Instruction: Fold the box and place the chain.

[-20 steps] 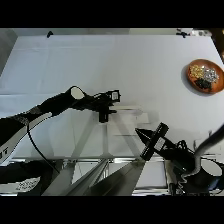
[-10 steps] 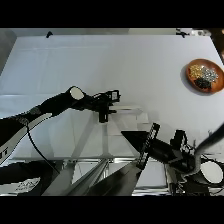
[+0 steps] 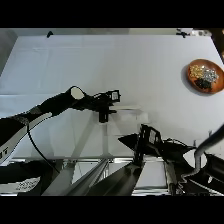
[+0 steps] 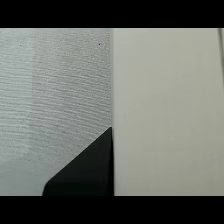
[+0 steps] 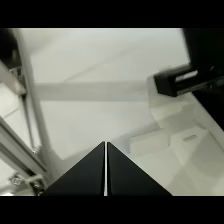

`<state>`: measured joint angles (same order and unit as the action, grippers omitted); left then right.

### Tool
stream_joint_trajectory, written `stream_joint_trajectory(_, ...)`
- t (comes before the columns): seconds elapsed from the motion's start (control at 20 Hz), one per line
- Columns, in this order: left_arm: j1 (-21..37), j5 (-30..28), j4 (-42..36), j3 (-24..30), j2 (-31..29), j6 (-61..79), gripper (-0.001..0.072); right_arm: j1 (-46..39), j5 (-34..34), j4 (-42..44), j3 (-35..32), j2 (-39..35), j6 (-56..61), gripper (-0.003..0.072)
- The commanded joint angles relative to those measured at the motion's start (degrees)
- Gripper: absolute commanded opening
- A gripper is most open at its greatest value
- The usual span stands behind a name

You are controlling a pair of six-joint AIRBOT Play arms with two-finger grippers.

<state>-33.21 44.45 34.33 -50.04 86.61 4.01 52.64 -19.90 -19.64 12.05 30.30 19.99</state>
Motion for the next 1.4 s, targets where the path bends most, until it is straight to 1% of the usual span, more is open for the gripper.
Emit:
stream_joint_trajectory(0.0,-0.02,0.11,0.0,0.02,0.02,0.02,0.0014,-21.0,-22.23,-17.99,1.46,0.79,10.1,0.0002)
stream_joint_trajectory(0.05,-0.04,0.13,0.02,0.02,0.02,0.0,0.0014,-27.26,-27.56,-24.52,2.69,0.79,11.69,0.0002)
stream_joint_trajectory(0.1,-0.04,0.17,0.0,0.02,0.02,0.0,0.0014,-32.81,-31.39,-28.65,4.07,0.79,11.8,0.0002)
stream_joint_trajectory(0.15,-0.04,0.2,0.0,0.02,0.02,0.0,0.0014,-36.41,-32.09,-27.45,5.42,0.81,11.72,0.0002)
stream_joint_trajectory(0.2,-0.04,0.2,0.0,0.02,0.02,0.0,0.0014,-38.66,-31.23,-27.15,6.6,1.01,10.4,0.0002)
stream_joint_trajectory(0.25,-0.04,0.22,0.0,0.02,0.02,0.0,0.0014,-39.8,-29.62,-29.57,7.52,1.27,6.86,0.0002)
stream_joint_trajectory(0.35,-0.04,0.2,0.0,0.02,0.02,0.0,0.0014,-40.02,-26.12,-37.64,8.2,2.51,1.62,0.0002)
stream_joint_trajectory(0.4,-0.09,0.22,0.0,0.02,0.02,0.0,0.0014,-40.02,-26.43,-40.65,8.2,3.87,-1.86,0.0002)
stream_joint_trajectory(0.5,-0.09,0.2,0.0,0.02,0.02,0.0,0.0014,-38.8,-27.26,-42.01,8.17,7.67,-8.41,0.0003)
stream_joint_trajectory(0.55,-0.09,0.2,0.0,0.02,0.02,0.0,0.0014,-37.46,-27.17,-42.03,8.17,9.62,-10.27,0.0058)
stream_joint_trajectory(0.6,-0.09,0.22,0.0,0.02,0.02,0.0,0.0014,-35.74,-27.1,-42.38,8.17,11.21,-11.02,0.0292)
stream_joint_trajectory(0.65,-0.09,0.2,0.0,0.02,0.02,0.0,0.0014,-33.51,-26.51,-43.56,8.17,12.41,-11.06,0.0592)
stream_joint_trajectory(0.7,-0.09,0.2,0.0,0.02,0.02,0.0,0.0014,-31.06,-25.18,-45.4,8.15,12.81,-11.06,0.0642)
stream_joint_trajectory(0.75,-0.09,0.22,0.0,0.02,0.02,0.0,0.0014,-29.07,-23.87,-46.62,8.15,12.81,-11.17,0.0642)
stream_joint_trajectory(0.85,-0.09,0.24,0.0,0.02,0.02,0.0,0.0014,-26.27,-21.24,-46.49,8.0,12.81,-11.47,0.0642)
stream_joint_trajectory(0.95,-0.09,0.26,0.0,0.02,0.02,0.0,0.0014,-24.13,-17.51,-46.47,6.4,12.81,-11.5,0.0644)
stream_joint_trajectory(1.0,-0.09,0.39,0.0,0.02,0.02,0.0,0.0014,-23.1,-15.39,-46.31,4.96,12.81,-11.54,0.068)
stream_joint_trajectory(1.05,-0.09,0.37,0.0,0.02,0.02,0.0,0.0014,-22.21,-14.29,-45.92,3.8,12.81,-11.72,0.068)
stream_joint_trajectory(1.15,-0.09,0.39,0.0,0.02,0.02,0.0,0.0014,-21.09,-13.88,-42.95,2.71,12.81,-13.22,0.0679)
stream_joint_trajectory(1.35,-0.09,0.39,0.0,0.02,0.02,0.0,0.0014,-20.94,-12.57,-41.99,2.69,12.81,-13.18,0.0676)
